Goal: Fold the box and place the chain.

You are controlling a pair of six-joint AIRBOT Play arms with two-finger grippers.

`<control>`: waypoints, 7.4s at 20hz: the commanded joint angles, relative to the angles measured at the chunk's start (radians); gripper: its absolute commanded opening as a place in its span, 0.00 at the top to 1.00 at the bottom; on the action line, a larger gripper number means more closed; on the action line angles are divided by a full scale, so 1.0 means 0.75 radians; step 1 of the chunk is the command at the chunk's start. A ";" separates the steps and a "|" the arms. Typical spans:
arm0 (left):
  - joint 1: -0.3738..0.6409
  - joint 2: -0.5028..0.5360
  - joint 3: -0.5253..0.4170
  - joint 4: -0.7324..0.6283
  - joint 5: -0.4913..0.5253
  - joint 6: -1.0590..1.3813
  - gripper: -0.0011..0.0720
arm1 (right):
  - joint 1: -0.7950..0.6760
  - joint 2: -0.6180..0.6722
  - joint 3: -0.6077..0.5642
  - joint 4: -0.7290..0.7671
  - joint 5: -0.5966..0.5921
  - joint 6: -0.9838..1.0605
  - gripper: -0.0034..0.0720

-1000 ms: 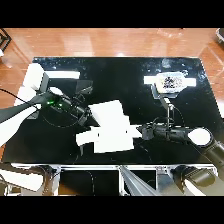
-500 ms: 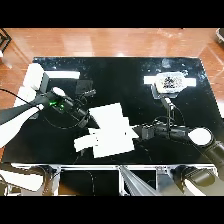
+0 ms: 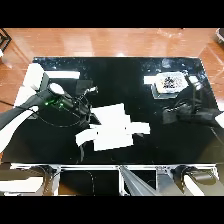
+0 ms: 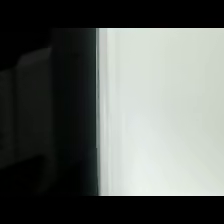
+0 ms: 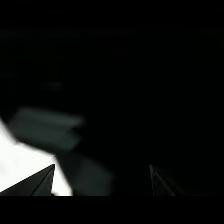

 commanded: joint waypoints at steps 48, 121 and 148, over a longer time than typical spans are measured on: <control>-0.287 0.116 -0.201 0.085 0.600 0.209 0.96 | 0.821 -0.244 -0.419 0.257 -0.620 -1.276 0.03; -0.288 0.116 -0.201 0.091 0.567 0.189 0.96 | 0.521 -0.668 -0.219 0.729 -0.311 -1.976 0.03; -0.288 0.116 -0.201 0.091 0.566 0.189 0.96 | 0.521 -0.674 -0.219 0.696 -0.334 -1.896 0.03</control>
